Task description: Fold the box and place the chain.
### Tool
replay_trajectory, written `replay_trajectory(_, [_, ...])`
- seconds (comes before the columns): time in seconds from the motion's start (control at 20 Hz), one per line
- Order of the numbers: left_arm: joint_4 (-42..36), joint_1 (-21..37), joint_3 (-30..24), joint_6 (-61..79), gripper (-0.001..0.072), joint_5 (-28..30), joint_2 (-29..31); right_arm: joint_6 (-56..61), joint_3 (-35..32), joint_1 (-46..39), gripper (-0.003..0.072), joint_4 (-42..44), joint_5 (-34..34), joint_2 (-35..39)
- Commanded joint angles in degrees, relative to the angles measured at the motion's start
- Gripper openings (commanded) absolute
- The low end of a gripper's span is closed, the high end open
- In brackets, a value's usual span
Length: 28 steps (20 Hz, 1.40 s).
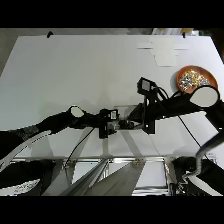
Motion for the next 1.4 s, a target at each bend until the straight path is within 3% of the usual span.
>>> replay_trajectory(0.0, [0.0,0.02,-0.02,0.0,0.0207,0.02,0.04,2.38,-0.04,1.25,0.0017,-2.21,-0.42,-4.0])
replay_trajectory(0.1, [0.02,0.02,-0.02,0.0,0.0207,0.02,0.04,2.54,-0.11,1.25,0.0034,-2.23,-0.44,-5.31])
replay_trajectory(0.2, [0.0,0.02,-0.02,0.0,0.0207,0.02,0.04,2.51,-0.15,1.22,0.0187,-2.45,-0.85,-5.7])
replay_trajectory(0.25, [0.0,0.02,-0.02,0.0,0.0207,0.02,0.04,2.45,-0.11,1.09,0.021,-2.51,-1.01,-5.68])
replay_trajectory(0.4, [0.0,0.02,-0.02,0.0,0.0207,0.0,0.04,2.1,1.03,-3.39,0.0195,-2.58,-0.04,-5.44])
replay_trajectory(0.55, [0.0,0.02,-0.02,0.0,0.0207,0.0,0.04,2.08,1.88,-10.1,0.0016,-6.62,2.49,-3.89])
replay_trajectory(0.75, [0.02,0.02,-0.02,0.0,0.0207,0.02,0.04,3.17,1.73,-15.58,0.0017,-23.43,1.9,-3.43])
replay_trajectory(0.95, [0.0,0.02,-0.02,0.0,0.0207,0.02,0.04,21.57,0.11,-16.5,0.0017,-30.23,-5.53,-4.48])
replay_trajectory(1.0, [0.02,0.02,-0.02,0.0,0.0207,0.02,0.04,25.77,-0.28,-16.5,0.0043,-31.95,-5.95,-5.18])
replay_trajectory(1.1, [0.0,0.02,-0.02,0.0,0.0207,0.02,0.04,32.59,-0.98,-16.5,0.0208,-34.62,-6.69,-6.69])
replay_trajectory(1.25, [0.0,0.02,-0.02,0.02,0.0207,0.0,0.04,33.07,-2.1,-16.48,0.0208,-35.1,-8.5,-7.58])
replay_trajectory(1.35, [0.0,0.02,-0.02,0.0,0.0207,0.02,0.04,25.77,-2.64,-15.91,0.0196,-35.12,-8.83,-7.61])
